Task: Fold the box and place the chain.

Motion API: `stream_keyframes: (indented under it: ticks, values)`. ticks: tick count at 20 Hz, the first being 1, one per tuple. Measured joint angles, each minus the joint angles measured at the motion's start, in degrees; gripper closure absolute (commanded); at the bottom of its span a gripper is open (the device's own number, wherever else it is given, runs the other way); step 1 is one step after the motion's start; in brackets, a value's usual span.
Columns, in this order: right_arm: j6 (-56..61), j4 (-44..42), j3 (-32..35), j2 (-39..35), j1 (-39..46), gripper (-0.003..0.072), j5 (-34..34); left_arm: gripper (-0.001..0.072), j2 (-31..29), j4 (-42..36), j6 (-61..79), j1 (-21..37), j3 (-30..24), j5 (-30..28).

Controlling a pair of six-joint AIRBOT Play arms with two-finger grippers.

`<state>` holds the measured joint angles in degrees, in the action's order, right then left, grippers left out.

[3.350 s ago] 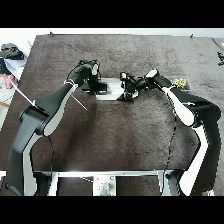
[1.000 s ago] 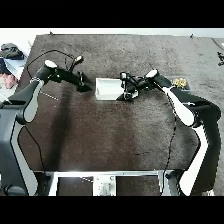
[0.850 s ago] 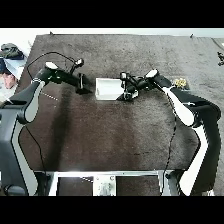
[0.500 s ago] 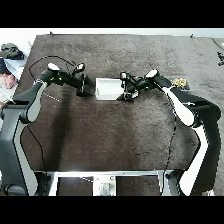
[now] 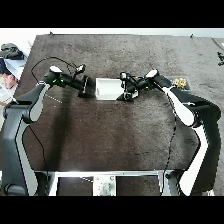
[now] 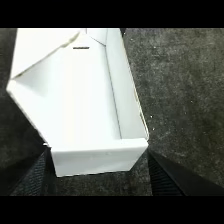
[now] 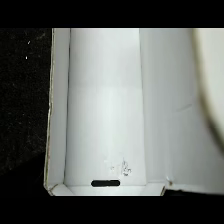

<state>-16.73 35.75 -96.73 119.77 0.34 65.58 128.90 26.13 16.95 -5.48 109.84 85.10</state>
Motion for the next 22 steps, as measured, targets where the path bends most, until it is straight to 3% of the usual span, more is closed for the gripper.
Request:
stream_keyframes:
  ticks: [22]
  values:
    - [0.1, 0.0, 0.0, 0.0, 0.0, 0.0313, 0.0, -0.0011, 2.0, -1.6, -2.0, -2.4, 0.0, -4.2]
